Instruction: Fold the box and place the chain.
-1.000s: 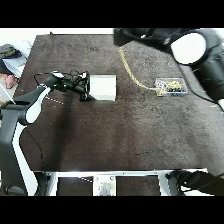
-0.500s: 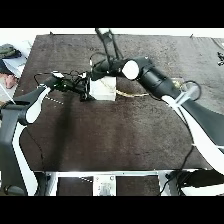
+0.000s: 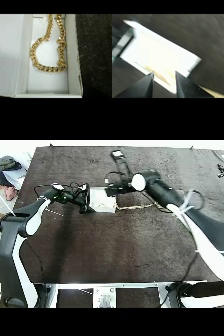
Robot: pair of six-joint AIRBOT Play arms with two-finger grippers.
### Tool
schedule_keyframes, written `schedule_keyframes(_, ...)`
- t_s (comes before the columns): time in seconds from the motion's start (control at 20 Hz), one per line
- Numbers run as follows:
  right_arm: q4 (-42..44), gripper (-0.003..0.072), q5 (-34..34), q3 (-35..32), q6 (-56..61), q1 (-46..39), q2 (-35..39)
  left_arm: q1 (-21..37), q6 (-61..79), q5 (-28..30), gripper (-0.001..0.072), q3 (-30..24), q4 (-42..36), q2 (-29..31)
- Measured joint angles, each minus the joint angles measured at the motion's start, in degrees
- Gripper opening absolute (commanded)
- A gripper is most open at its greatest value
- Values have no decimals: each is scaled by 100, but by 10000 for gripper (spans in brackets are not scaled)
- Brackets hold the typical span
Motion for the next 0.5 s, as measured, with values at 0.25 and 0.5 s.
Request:
schedule_keyframes(0.25, -319, 318, -807, -2264, 1147, -1008, 1399, 0, 0, 0, 354, 0, 0, 0)
schedule_keyframes(0.5, -378, 339, -2013, -3764, 2253, -1786, 1692, 0, 0, 0, 354, 0, 0, 0)
